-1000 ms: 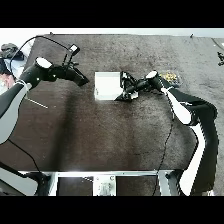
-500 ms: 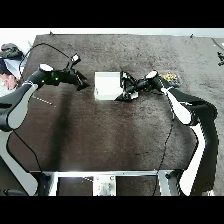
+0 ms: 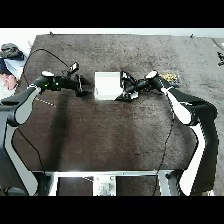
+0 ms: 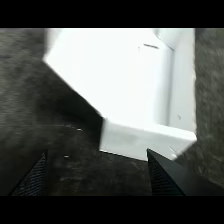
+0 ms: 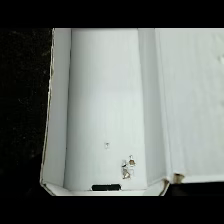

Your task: Fold the box and place the chain.

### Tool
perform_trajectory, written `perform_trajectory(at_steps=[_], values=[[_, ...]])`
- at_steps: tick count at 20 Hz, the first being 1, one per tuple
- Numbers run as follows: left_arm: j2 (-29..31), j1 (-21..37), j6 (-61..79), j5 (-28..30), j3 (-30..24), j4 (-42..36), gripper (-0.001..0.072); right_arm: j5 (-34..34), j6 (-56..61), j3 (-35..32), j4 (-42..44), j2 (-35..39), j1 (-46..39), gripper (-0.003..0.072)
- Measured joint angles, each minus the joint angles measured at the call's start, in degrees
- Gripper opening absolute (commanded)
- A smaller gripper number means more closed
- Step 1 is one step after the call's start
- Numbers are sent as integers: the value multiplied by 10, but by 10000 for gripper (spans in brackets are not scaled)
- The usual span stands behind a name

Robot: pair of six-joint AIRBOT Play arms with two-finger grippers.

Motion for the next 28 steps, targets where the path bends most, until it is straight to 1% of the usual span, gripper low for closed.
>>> perform_trajectory(at_steps=[4, 9, 13, 18, 23, 28], values=[[-10, -8, 40, -28, 0, -4, 720, 0, 0, 0, 0, 0, 0, 449], [-13, -12, 54, -66, 0, -6, 720, 0, 0, 0, 0, 0, -1, 449], [-14, -12, 60, -77, 0, 2, 720, 0, 0, 0, 0, 0, -1, 449], [-14, -23, 89, -55, 0, 25, 720, 0, 1, 0, 0, 0, -1, 449], [-21, -34, 104, -16, 0, 22, 720, 0, 1, 0, 0, 0, -1, 449], [-23, -43, 115, -11, 0, 11, 720, 0, 0, 0, 0, 0, -1, 449]])
